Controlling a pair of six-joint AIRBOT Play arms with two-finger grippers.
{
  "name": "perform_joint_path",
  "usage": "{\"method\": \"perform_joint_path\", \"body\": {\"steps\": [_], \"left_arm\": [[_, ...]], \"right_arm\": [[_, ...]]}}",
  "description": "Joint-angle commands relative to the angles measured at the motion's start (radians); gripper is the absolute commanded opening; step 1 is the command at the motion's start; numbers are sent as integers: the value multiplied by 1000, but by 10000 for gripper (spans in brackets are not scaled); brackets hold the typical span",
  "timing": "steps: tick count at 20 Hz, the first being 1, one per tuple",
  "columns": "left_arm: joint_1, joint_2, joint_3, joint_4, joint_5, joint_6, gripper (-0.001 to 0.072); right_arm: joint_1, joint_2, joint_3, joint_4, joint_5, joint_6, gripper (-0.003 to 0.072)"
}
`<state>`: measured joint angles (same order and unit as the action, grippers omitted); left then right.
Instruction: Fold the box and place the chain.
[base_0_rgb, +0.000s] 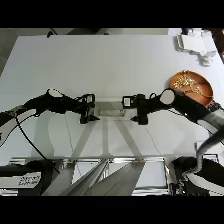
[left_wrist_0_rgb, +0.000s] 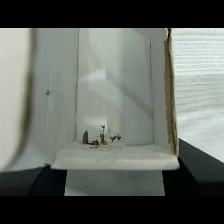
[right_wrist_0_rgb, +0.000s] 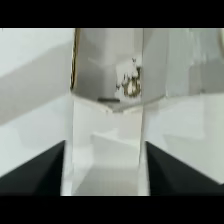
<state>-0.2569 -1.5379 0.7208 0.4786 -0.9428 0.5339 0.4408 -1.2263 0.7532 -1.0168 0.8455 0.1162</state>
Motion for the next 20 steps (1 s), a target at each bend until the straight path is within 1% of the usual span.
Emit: {"method": "perform_joint_path", "body": {"steps": [1,2,3,6,8,10,12,14,15,17,20], "left_arm": [[0,0,-1,2,-4,0,277],[0,0,-1,2,-4,0,277],[0,0,-1,2,-4,0,277],[0,0,-1,2,-4,0,277],[0,0,-1,2,-4,0,277],[0,0,-1,2,-4,0,277],[0,0,-1,2,-4,0,277],[0,0,-1,2,-4,1,277],[0,0,-1,2,-4,0,277],[0,0,-1,2,-4,1,277],[0,0,-1,2,-4,0,277]], "right_arm": [[1,112,1,-119,88,151,261],[0,136,1,-92,113,153,124],[1,156,1,-50,111,153,4],[1,162,1,161,64,153,5],[1,155,1,277,-3,152,4],[6,125,1,349,-85,144,3],[28,86,2,356,-182,141,2],[20,33,27,402,-251,141,2],[5,-4,49,435,-272,141,2],[-23,-91,91,443,-279,142,2],[-37,-195,97,454,-304,146,2]]}}
